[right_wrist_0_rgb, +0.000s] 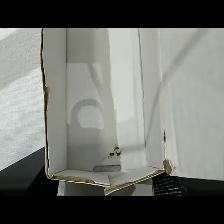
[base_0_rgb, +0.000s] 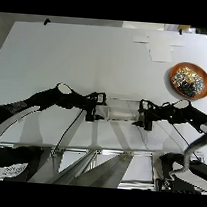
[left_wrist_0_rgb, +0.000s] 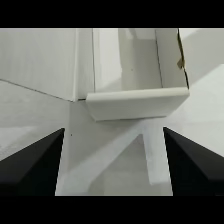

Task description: Fold the box and place the chain.

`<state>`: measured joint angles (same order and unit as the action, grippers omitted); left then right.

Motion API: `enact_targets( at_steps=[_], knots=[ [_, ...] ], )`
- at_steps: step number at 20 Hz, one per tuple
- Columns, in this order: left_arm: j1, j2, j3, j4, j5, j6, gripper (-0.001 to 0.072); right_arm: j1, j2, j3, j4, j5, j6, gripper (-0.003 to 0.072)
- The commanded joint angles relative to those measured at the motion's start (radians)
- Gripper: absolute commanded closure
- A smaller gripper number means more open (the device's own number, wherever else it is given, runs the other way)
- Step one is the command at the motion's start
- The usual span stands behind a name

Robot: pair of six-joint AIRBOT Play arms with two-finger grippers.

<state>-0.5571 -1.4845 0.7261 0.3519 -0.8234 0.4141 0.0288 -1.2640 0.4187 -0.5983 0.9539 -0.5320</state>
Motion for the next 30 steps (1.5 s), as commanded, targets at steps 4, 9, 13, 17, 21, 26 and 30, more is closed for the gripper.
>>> enact_targets(
  at_steps=[4,9,13,17,21,26,30],
  knots=[
    [-0.027,-0.044,0.035,-0.029,-0.016,0.004,0.0011,0.0,0.001,0.0,0.0,0.0,0.0,0.0347],
    [-0.035,-0.06,0.043,0.016,-0.019,0.005,0.0011,0.0,0.001,0.0,0.0,0.0,0.0,0.0347],
    [-0.055,-0.061,0.045,0.022,-0.021,0.006,0.0011,0.0,0.001,0.0,0.0,0.0,0.0,0.0347],
    [-0.066,-0.076,0.045,0.01,-0.014,0.005,0.0012,0.0,0.001,0.0,0.0,0.0,0.0,0.0347],
    [-0.093,-0.095,0.056,-0.028,0.008,-0.012,0.0013,0.0,0.001,0.0,0.0,0.0,0.0,0.0347],
    [-0.101,-0.112,0.082,-0.027,0.011,-0.033,0.0017,0.0,0.001,0.0,0.0,0.0,0.0,0.0347],
    [-0.107,-0.112,0.082,-0.023,0.012,-0.033,0.0417,0.0,0.001,0.0,0.0,0.0,0.0,0.0347]
  ],
)
